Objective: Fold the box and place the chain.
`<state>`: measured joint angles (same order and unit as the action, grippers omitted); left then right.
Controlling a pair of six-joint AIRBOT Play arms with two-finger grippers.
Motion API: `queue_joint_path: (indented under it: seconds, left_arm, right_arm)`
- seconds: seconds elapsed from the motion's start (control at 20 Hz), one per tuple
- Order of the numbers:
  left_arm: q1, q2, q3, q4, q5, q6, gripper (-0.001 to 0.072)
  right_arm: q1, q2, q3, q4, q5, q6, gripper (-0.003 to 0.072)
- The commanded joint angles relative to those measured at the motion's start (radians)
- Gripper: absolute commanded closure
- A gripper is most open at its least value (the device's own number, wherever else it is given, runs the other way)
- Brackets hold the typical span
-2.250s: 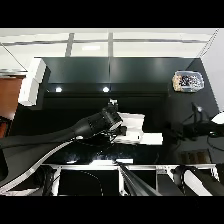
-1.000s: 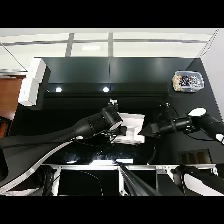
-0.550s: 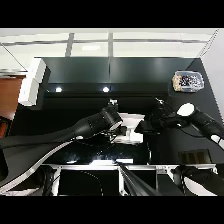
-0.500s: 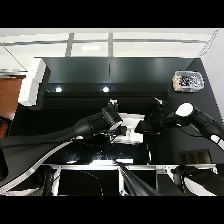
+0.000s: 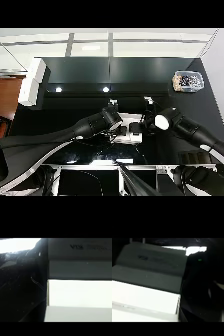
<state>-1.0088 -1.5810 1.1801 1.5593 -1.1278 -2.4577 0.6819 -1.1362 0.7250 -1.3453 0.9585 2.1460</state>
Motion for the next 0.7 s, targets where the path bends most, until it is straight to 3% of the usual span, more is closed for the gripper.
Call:
queue_joint_path:
  seconds: [0.0,0.05,0.15,0.65]
  left_arm:
    - [0.001,-0.001,0.000,0.000,0.000,0.000,0.0683]
    - [0.001,-0.001,0.000,0.000,0.000,0.000,0.0683]
    - [0.001,-0.001,0.000,0.000,0.000,0.000,0.0683]
    - [0.001,-0.001,0.000,0.000,0.000,0.001,0.0683]
  right_arm:
    - [0.070,-0.008,0.008,-0.108,0.045,0.162,0.0247]
    - [0.071,-0.009,0.008,-0.111,0.049,0.173,0.0248]
    - [0.074,-0.009,0.008,-0.111,0.049,0.174,0.0351]
    - [0.074,-0.060,0.007,-0.119,0.055,0.188,0.0355]
